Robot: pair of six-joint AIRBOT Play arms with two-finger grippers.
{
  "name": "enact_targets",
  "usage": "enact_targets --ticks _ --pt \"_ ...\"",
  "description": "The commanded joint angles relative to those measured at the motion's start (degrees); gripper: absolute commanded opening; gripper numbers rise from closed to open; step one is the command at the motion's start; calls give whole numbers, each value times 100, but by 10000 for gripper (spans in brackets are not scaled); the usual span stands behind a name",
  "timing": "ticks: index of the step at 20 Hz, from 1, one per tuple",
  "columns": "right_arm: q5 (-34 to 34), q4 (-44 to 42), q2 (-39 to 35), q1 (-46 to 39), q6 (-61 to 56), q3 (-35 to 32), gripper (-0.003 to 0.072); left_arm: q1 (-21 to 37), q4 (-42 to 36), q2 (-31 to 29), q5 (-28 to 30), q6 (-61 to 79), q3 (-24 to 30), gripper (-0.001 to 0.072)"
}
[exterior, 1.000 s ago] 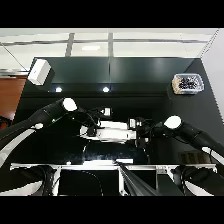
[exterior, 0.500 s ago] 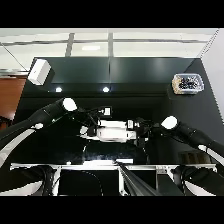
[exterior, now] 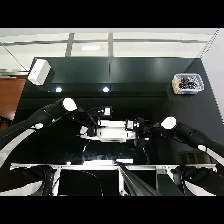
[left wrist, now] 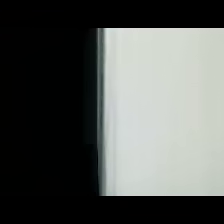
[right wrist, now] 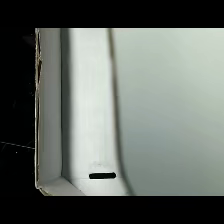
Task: Fold the box and place the chain.
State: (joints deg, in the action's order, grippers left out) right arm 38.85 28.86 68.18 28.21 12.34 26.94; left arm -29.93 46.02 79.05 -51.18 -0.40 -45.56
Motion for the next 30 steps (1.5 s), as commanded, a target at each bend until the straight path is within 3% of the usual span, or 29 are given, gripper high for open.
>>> enact_targets --ticks 1,16,17,18,20,21,22,24,25,30 --pt "-175 127 13 122 -166 2 636 2 -2 -4 -4 0 -2 24" --pt "-308 138 13 136 -289 2 635 2 -2 -4 -44 -4 -2 25" --pt "-306 144 13 136 -289 2 589 2 -2 -4 -44 -4 -2 25" --pt "-304 146 13 138 -289 2 456 2 -2 -4 -46 -4 -2 27" --pt "-306 142 13 136 -289 2 427 2 -2 -7 -50 -7 -2 28" --pt "-306 144 13 138 -289 2 335 4 0 -7 -55 -7 -2 31" --pt "-306 142 13 136 -289 2 241 4 0 -13 -55 -26 -2 130" --pt "-306 144 13 136 -289 2 236 9 52 -103 -50 -402 -2 453" --pt "-306 144 13 138 -289 2 236 17 210 -197 -61 -682 -2 548" --pt "-245 173 13 138 -258 2 236 50 1770 -1069 -776 -2675 -2 569"
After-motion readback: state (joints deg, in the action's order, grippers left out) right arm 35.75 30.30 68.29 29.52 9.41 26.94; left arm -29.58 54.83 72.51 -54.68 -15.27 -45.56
